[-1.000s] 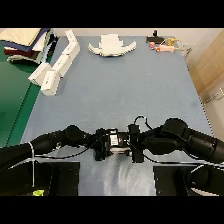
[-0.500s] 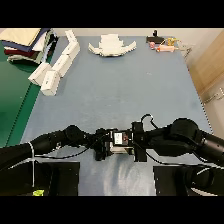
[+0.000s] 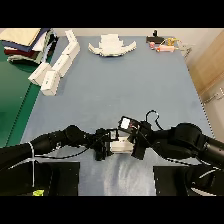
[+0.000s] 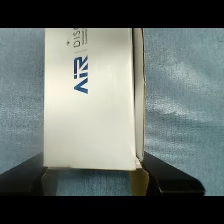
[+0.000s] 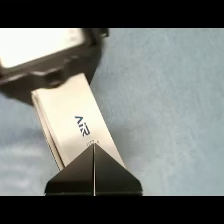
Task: Fold the box.
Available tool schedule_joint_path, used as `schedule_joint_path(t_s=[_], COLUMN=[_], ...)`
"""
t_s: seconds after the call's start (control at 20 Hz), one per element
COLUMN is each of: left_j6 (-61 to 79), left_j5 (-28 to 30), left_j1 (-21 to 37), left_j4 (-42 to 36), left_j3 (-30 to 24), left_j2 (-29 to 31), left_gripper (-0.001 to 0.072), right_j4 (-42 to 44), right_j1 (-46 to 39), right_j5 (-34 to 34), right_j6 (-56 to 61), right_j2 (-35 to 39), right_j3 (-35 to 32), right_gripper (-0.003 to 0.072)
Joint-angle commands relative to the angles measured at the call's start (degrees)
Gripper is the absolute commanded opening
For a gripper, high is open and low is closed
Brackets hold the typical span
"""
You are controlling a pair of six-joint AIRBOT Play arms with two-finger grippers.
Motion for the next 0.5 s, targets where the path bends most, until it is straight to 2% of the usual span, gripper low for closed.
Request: schedule_joint_path(t_s=[0.0,0.25,0.45], left_j6=[0.0,0.0,0.0], left_j5=[0.0,0.0,0.0], left_j1=[0.0,0.0,0.0], left_j4=[0.0,0.0,0.0], left_j3=[0.0,0.0,0.0], left_j2=[0.0,0.0,0.0], left_gripper=[0.0527,0.0526,0.0527], right_j4=[4.7,16.9,18.9], right_j1=[0.2,2.8,2.8], right_j5=[11.9,31.4,32.6], right_j6=[13.7,13.9,13.9], right_j2=[4.1,11.4,11.6], right_j3=[-5.7,-18.1,-21.9], right_gripper=[0.0003,0.0003,0.0003])
